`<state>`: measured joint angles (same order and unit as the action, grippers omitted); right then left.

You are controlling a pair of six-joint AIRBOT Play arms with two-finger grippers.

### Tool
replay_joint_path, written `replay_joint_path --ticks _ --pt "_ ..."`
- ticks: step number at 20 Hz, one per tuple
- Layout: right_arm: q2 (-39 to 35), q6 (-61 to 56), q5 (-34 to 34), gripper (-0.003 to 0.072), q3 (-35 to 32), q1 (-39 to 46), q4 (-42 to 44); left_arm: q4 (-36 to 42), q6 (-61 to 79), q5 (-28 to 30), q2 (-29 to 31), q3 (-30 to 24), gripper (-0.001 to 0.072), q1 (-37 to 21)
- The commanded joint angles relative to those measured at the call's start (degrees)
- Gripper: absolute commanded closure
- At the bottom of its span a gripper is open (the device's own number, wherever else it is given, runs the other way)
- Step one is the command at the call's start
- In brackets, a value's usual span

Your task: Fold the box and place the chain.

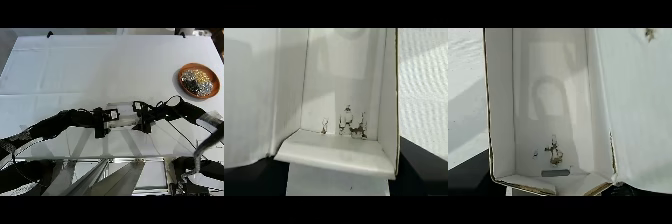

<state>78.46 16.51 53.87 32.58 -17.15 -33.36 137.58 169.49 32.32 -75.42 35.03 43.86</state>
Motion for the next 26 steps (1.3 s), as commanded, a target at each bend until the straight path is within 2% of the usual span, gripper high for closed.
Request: replay_joint_path --ticks 1,2,3,6,7,13,16,20,23,26 --pt "0.0 4.3 -3.7 0.0448 0.0 0.0 0.8 0.0 0.0 -0.6 0.0 0.0 0.0570 0.0" --pt "0.0 6.4 -4.6 0.0439 0.0 0.0 1.3 0.0 0.0 -2.1 0.0 0.0 0.0570 0.0" --pt "0.0 7.3 -5.8 0.0372 0.0 -0.1 2.0 0.0 0.0 -3.5 0.1 0.0 0.0570 0.0" --pt "0.0 7.6 -8.8 0.0062 0.0 0.0 5.0 0.0 0.0 -6.9 1.3 0.0 0.0570 0.0" --pt "0.0 7.6 -8.7 0.0021 0.0 0.0 5.1 0.0 0.0 -7.3 1.7 0.0 0.0570 0.0" --pt "-0.7 4.2 -8.4 -0.0009 0.0 0.0 3.8 -0.3 0.0 -7.3 2.1 0.0 0.0548 0.0" --pt "-1.8 -2.5 -7.7 -0.0009 0.0 0.7 -2.6 -2.9 0.0 -6.4 2.1 0.0 0.0550 -0.2" --pt "-2.3 -10.9 -2.8 -0.0009 0.0 5.3 -8.7 -5.4 0.0 -2.2 2.1 0.0 0.0551 -1.0" --pt "-2.3 -12.3 2.0 -0.0008 0.0 10.1 -9.0 -5.3 -0.3 -2.1 2.1 0.0 0.0551 -1.5" --pt "-2.3 -13.7 4.0 -0.0006 0.0 13.2 -8.9 -5.2 -0.2 -2.1 2.0 0.0 0.0551 -2.1"
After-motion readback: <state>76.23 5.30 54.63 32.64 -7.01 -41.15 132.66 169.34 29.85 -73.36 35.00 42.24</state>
